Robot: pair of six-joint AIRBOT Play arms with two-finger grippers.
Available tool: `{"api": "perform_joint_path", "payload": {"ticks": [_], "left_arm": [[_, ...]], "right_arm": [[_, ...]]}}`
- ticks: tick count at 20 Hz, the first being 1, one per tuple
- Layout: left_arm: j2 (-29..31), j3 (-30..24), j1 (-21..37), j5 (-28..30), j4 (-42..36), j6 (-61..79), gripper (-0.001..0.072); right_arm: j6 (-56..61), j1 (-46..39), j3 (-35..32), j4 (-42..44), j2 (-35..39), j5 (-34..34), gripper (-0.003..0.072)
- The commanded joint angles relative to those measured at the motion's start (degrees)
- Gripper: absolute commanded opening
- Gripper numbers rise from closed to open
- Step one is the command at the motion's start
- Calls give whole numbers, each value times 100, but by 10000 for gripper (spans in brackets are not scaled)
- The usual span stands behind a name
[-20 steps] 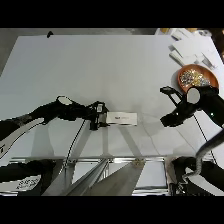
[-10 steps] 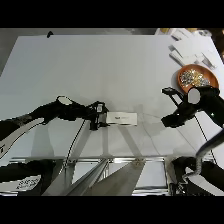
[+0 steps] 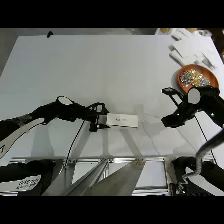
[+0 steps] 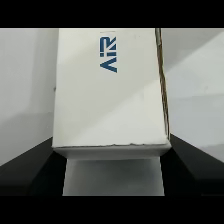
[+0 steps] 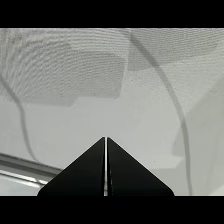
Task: Fold the box and place the chain.
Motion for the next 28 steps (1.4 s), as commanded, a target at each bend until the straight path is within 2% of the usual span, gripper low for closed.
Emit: {"api": "perform_joint_path", "payload": {"ticks": [1, 3, 5, 10, 12, 14, 16, 22, 25, 28], "left_arm": [[114, 7, 17, -247, -264, -354, 70], [448, 7, 22, 26, -199, -566, 103], [918, 7, 22, 605, -83, -916, 154], [2264, 7, 109, 2977, 721, -3093, 151], [2636, 7, 492, 3228, 748, -3971, 151], [2844, 4, 1080, 3121, 890, -4778, 151], [2889, 4, 1766, 2730, 1467, -5626, 151], [2736, 2, 3722, 1128, 4481, -8830, 151], [2616, 2, 4271, 522, 5353, -9239, 152], [2479, 2, 4470, 372, 5737, -9696, 156]], "right_arm": [[2, -4, -4, 0, 4, 2, 18], [2, -4, -4, 0, 4, 4, 18], [0, -4, -4, 0, 4, 4, 18], [0, -4, -4, 0, 4, 4, 18], [2, -4, -4, 0, 4, 4, 18], [2, -4, -4, 0, 4, 4, 18], [2, -4, -4, 0, 4, 4, 18], [2, -4, -4, 0, 4, 4, 18], [2, -4, -4, 0, 4, 4, 18], [0, -4, -4, 0, 4, 4, 18]]}}
